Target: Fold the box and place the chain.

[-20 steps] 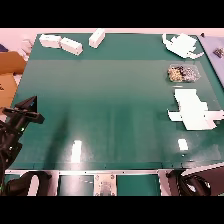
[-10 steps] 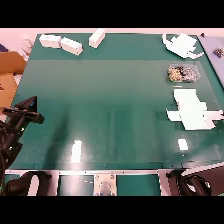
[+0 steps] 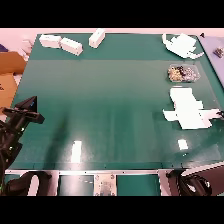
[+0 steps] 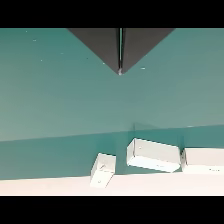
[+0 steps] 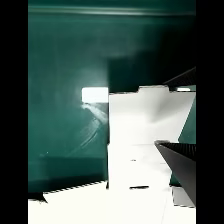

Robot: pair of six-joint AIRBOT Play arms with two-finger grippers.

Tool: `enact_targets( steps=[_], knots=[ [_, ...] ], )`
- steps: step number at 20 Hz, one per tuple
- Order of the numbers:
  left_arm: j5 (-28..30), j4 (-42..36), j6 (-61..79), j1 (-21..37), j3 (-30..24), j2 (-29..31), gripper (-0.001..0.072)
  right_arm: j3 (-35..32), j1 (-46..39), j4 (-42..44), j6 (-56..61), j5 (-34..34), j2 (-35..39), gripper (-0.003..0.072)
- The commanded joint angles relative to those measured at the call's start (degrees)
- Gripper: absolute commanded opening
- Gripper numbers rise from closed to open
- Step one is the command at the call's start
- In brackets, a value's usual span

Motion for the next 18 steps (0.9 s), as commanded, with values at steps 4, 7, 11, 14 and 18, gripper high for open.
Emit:
enact_targets(
  steps=[4, 7, 11, 14, 18],
  knots=[
    [0.0, 0.0, 0.0, 0.0, 0.1, 0.0, 0.0021, -0.1, 0.5, 1.0, -0.2, 4.6, -1.7, 0.0404],
    [0.0, 0.0, 0.0, 0.0, 0.1, 0.0, 0.0021, 1.0, 0.4, 1.0, -0.5, 5.0, -1.7, 0.0406],
    [0.0, 0.0, 0.0, 0.0, 0.1, 0.0, 0.0021, 2.2, 1.1, 1.0, -2.0, 1.3, -1.7, 0.0416],
    [0.0, 0.0, 0.0, 0.0, 0.1, 0.0, 0.0021, 2.2, 2.1, 1.0, -1.6, -0.3, -1.7, 0.0415],
    [0.0, 0.0, 0.0, 0.0, 0.1, 0.0, 0.0021, 1.8, 4.0, -3.2, 0.4, 7.3, -1.7, 0.0414]
  ],
)
